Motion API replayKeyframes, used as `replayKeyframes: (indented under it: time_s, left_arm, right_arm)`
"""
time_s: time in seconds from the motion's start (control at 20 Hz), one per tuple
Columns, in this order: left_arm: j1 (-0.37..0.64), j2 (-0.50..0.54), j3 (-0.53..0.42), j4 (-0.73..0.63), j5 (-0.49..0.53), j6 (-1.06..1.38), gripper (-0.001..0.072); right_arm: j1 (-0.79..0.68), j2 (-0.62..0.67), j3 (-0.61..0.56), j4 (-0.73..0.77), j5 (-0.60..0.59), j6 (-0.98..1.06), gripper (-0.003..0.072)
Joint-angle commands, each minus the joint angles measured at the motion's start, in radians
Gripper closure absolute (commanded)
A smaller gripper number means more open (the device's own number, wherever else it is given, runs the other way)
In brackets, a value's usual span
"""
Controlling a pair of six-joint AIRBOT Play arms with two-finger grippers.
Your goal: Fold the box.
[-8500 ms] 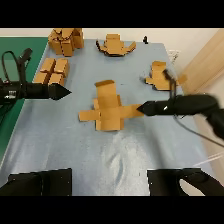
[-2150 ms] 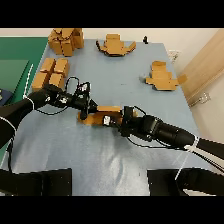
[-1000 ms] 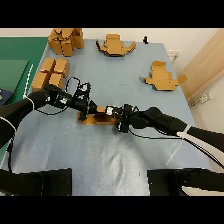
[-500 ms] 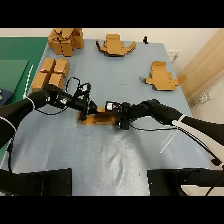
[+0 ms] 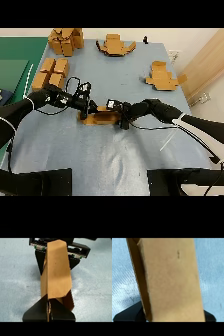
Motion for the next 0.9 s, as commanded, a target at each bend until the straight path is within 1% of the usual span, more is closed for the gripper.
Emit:
replayKeyframes:
  time_s: [0.0, 0.15, 0.25, 0.35, 0.45, 0.5, 0.55, 0.85]
  left_arm:
    - [0.0, -0.001, 0.0, 0.0, 0.023, 0.0, 0.0688]
    - [0.0, -0.001, 0.0, -0.002, 0.04, 0.0, 0.0688]
    - [0.0, -0.001, 0.0, -0.019, 0.04, 0.0, 0.0688]
    - [-0.001, -0.001, 0.001, -0.021, 0.04, -0.001, 0.0688]
    - [-0.001, -0.001, 0.0, -0.021, 0.04, -0.03, 0.0688]
    - [-0.001, -0.001, 0.0, -0.02, 0.04, -0.045, 0.0688]
    - [-0.001, -0.001, 0.0, -0.02, 0.039, -0.045, 0.0688]
    - [-0.001, -0.001, 0.0, -0.02, 0.039, -0.045, 0.0688]
  right_arm:
    - [-0.023, 0.001, 0.001, 0.029, 0.0, 0.002, 0.0377]
    - [-0.028, -0.008, 0.001, 0.034, 0.0, 0.0, 0.0382]
    - [-0.028, -0.011, 0.001, 0.035, -0.004, 0.0, 0.0424]
    - [-0.027, -0.011, 0.001, 0.035, -0.003, -0.005, 0.0423]
    - [-0.027, -0.011, 0.001, 0.035, -0.003, -0.037, 0.0405]
    - [-0.027, -0.011, 0.001, 0.035, -0.003, -0.068, 0.0363]
    - [-0.027, -0.011, 0.001, 0.043, -0.003, -0.099, 0.0355]
    - [-0.026, -0.011, 0.002, 0.049, -0.003, -0.143, 0.036]
